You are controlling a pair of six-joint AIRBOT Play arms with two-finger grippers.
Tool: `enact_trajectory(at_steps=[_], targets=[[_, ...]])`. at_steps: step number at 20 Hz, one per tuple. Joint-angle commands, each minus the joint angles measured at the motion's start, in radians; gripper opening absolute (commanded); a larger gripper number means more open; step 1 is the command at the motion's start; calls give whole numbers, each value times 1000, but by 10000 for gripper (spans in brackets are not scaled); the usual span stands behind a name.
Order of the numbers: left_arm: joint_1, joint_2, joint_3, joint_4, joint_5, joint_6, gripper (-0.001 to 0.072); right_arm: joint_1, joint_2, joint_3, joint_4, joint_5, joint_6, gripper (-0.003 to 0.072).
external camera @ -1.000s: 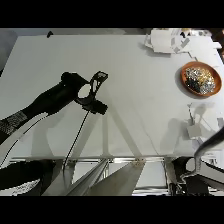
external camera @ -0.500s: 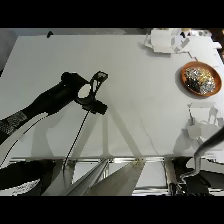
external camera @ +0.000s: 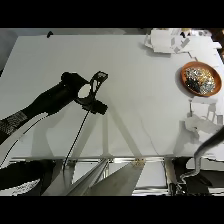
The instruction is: Fold the box and place the chain.
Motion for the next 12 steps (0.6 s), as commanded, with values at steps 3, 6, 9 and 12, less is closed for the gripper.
enact_trajectory(at_steps=[3, 6, 9, 12], targets=[[0, -1, 0, 0, 0, 0, 151, 148, 166, -12, 376, 31, -87, 16], [0, -1, 0, 0, 0, 0, 151, 262, 333, -137, 583, -4, -126, 15], [0, -1, 0, 0, 0, 0, 151, 388, 532, -346, 782, -125, -122, 15], [0, 0, 0, 0, 0, 0, 151, 526, 708, -524, 891, -237, -88, 16]])
